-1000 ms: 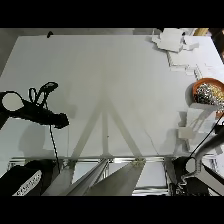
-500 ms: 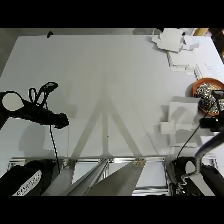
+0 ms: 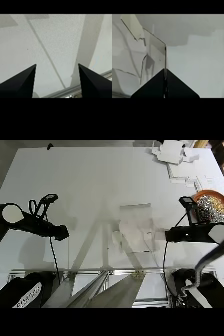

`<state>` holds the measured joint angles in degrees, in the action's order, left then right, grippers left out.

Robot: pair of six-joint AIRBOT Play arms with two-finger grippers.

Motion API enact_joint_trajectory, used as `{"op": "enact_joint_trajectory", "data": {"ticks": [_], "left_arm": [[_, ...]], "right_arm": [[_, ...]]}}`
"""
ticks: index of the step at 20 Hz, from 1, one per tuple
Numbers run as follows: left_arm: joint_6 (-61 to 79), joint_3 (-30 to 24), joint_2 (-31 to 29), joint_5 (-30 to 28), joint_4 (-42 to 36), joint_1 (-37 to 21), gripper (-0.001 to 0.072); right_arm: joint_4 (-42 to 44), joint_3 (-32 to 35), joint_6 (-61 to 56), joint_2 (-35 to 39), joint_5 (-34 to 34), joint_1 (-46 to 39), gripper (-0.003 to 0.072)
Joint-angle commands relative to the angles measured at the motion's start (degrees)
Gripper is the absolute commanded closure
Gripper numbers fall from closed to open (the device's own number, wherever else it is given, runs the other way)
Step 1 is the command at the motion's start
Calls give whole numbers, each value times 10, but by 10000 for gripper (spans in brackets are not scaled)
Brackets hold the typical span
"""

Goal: Fold the box and place the chain.

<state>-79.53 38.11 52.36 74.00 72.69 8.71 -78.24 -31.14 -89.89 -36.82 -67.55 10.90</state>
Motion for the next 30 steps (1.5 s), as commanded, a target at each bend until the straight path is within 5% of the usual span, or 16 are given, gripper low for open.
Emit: {"op": "enact_joint_trajectory", "data": {"ticks": [1, 7, 13, 20, 30], "left_arm": [[0, 0, 0, -13, 0, 0, 131], [-2, 0, 0, -145, -54, 0, 131], [131, 0, 13, -172, -170, 0, 128], [466, 0, 144, -62, -469, 1, 151], [515, 144, 400, -20, -435, 130, 148]], "right_arm": [[21, 2, -46, 5, 55, 83, 667], [21, 22, -63, -29, 101, 156, 666], [36, 31, -63, -74, 114, 168, 666], [41, 31, -63, -74, 128, 168, 666], [41, 31, -63, -74, 128, 168, 666]]}}
